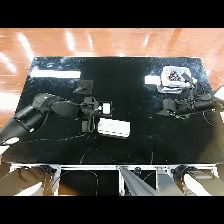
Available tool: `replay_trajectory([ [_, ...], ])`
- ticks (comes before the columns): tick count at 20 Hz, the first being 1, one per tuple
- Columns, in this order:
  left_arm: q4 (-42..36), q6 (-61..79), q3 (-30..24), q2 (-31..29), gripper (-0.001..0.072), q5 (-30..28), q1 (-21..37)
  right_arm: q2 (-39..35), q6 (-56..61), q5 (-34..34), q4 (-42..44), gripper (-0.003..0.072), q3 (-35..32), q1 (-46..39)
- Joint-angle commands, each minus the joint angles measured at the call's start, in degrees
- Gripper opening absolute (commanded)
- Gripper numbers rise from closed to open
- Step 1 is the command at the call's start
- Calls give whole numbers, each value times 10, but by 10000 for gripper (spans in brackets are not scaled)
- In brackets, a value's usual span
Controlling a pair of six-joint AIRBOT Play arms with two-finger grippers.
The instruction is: Fold the box and place the chain.
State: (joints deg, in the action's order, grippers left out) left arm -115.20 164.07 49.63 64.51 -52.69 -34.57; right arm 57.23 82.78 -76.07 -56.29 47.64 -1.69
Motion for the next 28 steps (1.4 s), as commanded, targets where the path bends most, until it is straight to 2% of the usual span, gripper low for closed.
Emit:
replay_trajectory([
  [1, -35, 74, 0, 32, 629, 12, -3, -1, 18, 4, -14, 31, 1, -5],
  [3, -45, 78, -2, 38, 629, -10, -5, -1, 21, 4, -14, 31, 0, -6],
  [9, -56, 78, -6, 58, 628, -18, -5, -1, 25, 16, -28, 31, 0, -5],
  [20, -55, 78, -6, 63, 629, 7, -5, -1, 29, 17, -40, 31, 0, -5],
  [28, -56, 78, -6, 70, 628, 6, -4, -1, 29, 18, -40, 31, 0, -5],
])
